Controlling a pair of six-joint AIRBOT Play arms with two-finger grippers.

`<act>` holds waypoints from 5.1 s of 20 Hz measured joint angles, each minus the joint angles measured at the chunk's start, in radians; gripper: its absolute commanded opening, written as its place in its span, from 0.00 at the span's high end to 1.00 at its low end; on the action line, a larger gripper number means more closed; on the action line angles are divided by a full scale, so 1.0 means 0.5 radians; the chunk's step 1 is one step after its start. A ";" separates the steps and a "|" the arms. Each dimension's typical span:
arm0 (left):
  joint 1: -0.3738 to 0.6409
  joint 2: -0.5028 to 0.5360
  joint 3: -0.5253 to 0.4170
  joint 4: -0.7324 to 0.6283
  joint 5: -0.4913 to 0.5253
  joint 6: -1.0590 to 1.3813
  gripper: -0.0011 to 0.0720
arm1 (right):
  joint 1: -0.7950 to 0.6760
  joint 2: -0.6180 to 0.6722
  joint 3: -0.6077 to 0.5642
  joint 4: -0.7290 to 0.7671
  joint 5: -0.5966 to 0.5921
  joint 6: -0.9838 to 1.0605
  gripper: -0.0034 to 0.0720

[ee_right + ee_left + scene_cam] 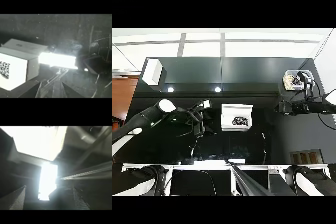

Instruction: Fold the box and place the chain.

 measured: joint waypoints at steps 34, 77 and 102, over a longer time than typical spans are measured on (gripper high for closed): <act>-0.217 -0.454 0.340 -0.180 0.067 0.425 0.27 | 0.041 0.000 0.000 0.025 -0.001 0.001 0.55; -0.278 -0.453 0.341 -0.141 0.140 0.404 0.53 | 0.652 -0.452 0.186 0.445 0.043 -1.901 0.33; -0.278 -0.454 0.341 -0.141 0.139 0.404 0.53 | 0.736 -0.451 0.108 0.380 -0.053 -1.894 0.55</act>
